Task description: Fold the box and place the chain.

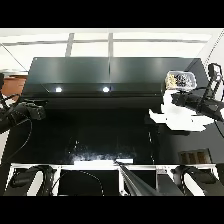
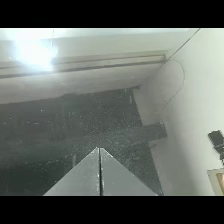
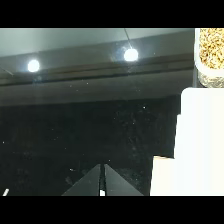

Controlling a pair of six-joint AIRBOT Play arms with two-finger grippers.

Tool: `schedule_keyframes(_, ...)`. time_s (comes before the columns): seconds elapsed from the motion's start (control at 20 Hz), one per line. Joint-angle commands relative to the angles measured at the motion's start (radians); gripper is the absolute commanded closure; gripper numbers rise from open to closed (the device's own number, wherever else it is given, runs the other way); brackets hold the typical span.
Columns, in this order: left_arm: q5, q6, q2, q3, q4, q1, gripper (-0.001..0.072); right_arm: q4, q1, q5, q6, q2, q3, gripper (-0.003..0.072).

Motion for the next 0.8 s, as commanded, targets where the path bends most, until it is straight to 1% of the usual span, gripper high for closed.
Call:
schedule_keyframes(0.0, 0.000, 0.000, 0.001, 0.000, 0.000, 0.001, 0.0676, 0.000, 0.000, 0.000, 0.000, 0.000, -0.001, 0.0640)
schedule_keyframes(0.65, 0.003, 0.000, 0.001, 0.000, -0.001, 0.001, 0.0676, 0.000, 0.000, 0.000, 0.000, 0.000, -0.001, 0.0639)
schedule_keyframes(0.75, 0.109, 0.000, -0.003, -0.001, -0.011, 0.000, 0.0676, 0.003, 0.000, -0.010, 0.000, 0.000, -0.001, 0.0640)
